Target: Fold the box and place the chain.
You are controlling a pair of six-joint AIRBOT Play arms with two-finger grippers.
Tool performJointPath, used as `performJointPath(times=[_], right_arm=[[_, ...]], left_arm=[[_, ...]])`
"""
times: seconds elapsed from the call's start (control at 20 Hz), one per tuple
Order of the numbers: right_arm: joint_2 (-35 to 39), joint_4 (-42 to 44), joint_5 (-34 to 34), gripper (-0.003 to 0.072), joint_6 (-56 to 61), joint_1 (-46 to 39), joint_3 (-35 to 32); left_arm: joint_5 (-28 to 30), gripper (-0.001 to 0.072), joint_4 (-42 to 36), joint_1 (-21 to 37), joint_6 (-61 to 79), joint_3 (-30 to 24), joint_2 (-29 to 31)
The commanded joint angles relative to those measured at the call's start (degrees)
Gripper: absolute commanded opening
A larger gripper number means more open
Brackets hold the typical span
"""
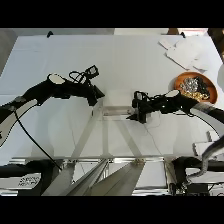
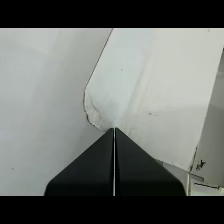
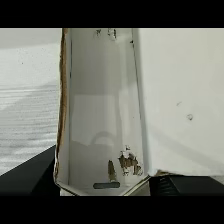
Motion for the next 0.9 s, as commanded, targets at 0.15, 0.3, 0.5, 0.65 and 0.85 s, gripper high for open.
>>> performJointPath(times=[0.15, 0.3, 0.5, 0.65, 0.85], right_arm=[[0.0, -0.1, 0.0, 0.0438, 0.0, 0.0, 0.0], [0.0, -0.1, 0.0, 0.0438, 0.0, 0.0, 0.0], [0.0, -0.1, 0.0, 0.0438, 0.0, 0.0, 0.0], [0.0, -0.1, 0.0, 0.0438, 0.0, 0.0, 0.0], [0.0, -0.1, 0.0, 0.0438, 0.0, 0.0, 0.0]], left_arm=[[-1.7, 0.0009, 0.4, 0.0, 0.1, 0.0, -2.8], [-3.0, 0.0009, 0.4, 0.0, 0.3, 0.0, -2.6], [-4.8, 0.001, 0.5, 0.0, 0.5, 0.0, 0.9], [-5.2, 0.001, 1.6, 1.0, 0.4, 0.0, 5.6], [-13.9, 0.001, 7.3, 3.7, 0.0, 0.0, 11.1]])
